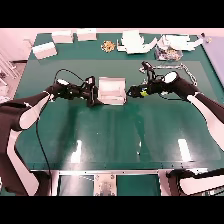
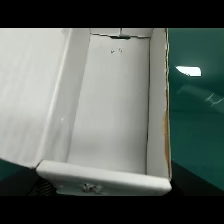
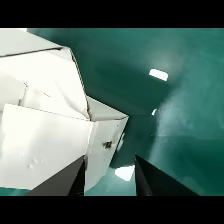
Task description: Fold the box and place the chain.
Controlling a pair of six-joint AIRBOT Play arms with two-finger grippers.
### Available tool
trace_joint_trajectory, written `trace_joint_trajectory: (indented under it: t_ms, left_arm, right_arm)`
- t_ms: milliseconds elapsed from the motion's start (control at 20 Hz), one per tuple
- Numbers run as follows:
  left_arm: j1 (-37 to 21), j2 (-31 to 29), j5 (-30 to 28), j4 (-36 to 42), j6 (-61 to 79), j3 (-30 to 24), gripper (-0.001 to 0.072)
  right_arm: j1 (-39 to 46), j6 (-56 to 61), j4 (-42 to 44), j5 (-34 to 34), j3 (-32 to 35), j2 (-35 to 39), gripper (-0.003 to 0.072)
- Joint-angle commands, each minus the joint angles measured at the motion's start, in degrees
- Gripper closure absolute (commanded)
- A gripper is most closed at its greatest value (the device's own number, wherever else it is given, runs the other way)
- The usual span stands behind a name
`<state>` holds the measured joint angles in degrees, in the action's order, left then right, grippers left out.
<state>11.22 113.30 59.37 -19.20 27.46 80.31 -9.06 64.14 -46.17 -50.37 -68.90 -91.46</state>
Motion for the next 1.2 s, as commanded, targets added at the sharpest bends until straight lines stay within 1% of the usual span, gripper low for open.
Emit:
trace_joint_trajectory:
  t_ms: [0, 150, 350, 650, 750, 900, 1150]
  left_arm:
    - [0.02, -0.02, 0.07, -0.02, 0.0, -0.02, 0.0196]
    - [0.02, -0.02, 0.09, -0.02, 0.0, -0.02, 0.0196]
    - [0.02, -0.02, 0.07, -0.02, 0.0, -0.02, 0.0197]
    - [0.02, -0.02, 0.09, -0.02, 0.0, -0.02, 0.0196]
    - [0.02, -0.02, 0.09, -0.02, 0.0, -0.02, 0.0197]
    - [0.02, -0.02, 0.11, -0.02, 0.0, -0.02, 0.0196]
    - [0.02, -0.02, 0.09, 0.0, 0.0, -0.02, 0.0196]
  right_arm:
    - [-1.01, -0.07, 2.23, -0.76, -0.04, -0.35, 0.0311]
    - [-2.34, -0.04, 2.29, -1.09, -0.04, -1.09, 0.0311]
    - [-2.32, -0.04, 4.24, -1.09, -0.09, -1.27, 0.031]
    - [-2.51, -0.02, 4.35, -1.07, -0.13, -1.27, 0.0311]
    - [-2.99, 0.22, 4.15, -0.11, -0.15, -1.27, 0.0318]
    - [-4.17, 0.17, 3.69, 3.98, -0.26, -1.22, 0.0321]
    - [-4.55, 0.42, 3.54, 4.28, -0.33, -1.2, 0.0323]
